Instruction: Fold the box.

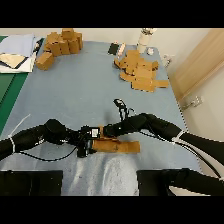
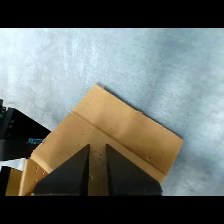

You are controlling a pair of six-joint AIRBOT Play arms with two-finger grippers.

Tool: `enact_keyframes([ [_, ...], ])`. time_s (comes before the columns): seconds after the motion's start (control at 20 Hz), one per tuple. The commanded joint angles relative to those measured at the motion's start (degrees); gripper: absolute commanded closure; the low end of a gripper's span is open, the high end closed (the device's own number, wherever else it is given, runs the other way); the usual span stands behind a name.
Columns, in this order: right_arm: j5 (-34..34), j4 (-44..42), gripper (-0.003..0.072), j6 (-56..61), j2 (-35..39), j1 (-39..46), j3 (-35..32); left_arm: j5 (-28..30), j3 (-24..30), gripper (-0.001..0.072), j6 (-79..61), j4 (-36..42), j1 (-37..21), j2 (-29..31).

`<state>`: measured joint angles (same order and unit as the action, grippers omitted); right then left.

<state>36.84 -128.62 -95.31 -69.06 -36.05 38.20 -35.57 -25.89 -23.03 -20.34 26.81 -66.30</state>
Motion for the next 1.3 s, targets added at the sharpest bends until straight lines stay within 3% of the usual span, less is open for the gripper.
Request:
enact_keyframes([
  [0.0, 0.94, 0.37, 0.0526, -4.02, 0.35, 0.02, 0.22, 0.00, -0.02, 0.0236, -0.02, -0.04, 0.00, -0.02],
  [0.1, 5.27, 4.59, 0.0526, -4.72, 2.89, 0.07, 2.32, 0.00, -0.02, 0.0236, -0.02, -0.04, 0.00, -0.02],
  [0.3, 19.82, 21.14, 0.0522, -3.80, 12.74, 0.09, 7.39, 0.00, -0.02, 0.0236, -0.02, -0.04, 0.00, -0.02],
  [0.35, 23.54, 24.57, 0.0473, -3.78, 15.37, 0.09, 7.26, 0.00, -0.02, 0.0236, -0.02, -0.02, 0.00, -0.02],
  [0.4, 27.80, 27.74, 0.0349, -3.87, 17.73, 0.07, 6.97, 0.00, -0.02, 0.0236, -0.02, -0.04, 0.00, -0.02],
  [0.6, 39.26, 27.36, 0.0303, -15.23, 23.67, -0.72, 2.56, 0.00, -0.02, 0.0236, -0.02, -0.04, 0.00, -0.02],
  [0.65, 39.15, 27.45, 0.0238, -18.25, 24.26, -1.38, 0.61, 0.00, -0.02, 0.0236, -0.02, -0.02, 0.00, -0.02],
  [0.7, 38.14, 27.58, 0.0226, -22.38, 24.37, -1.97, -1.57, 0.00, 0.00, 0.0236, -0.02, -0.04, 0.00, -0.02],
  [0.8, 32.02, 28.46, 0.0121, -30.08, 23.98, -2.91, -5.46, 0.00, -0.02, 0.0236, -0.02, -0.04, 0.00, -0.02],
  [1.0, 18.51, 29.57, 0.0116, -36.87, 21.57, -2.91, -8.55, 0.00, -0.02, 0.0236, -0.02, -0.02, 0.00, -0.02],
  [1.25, 11.19, 21.49, 0.0117, -43.76, 18.53, -3.02, -8.52, 0.00, -0.02, 0.0236, -0.02, -0.04, 0.00, -0.02],
])
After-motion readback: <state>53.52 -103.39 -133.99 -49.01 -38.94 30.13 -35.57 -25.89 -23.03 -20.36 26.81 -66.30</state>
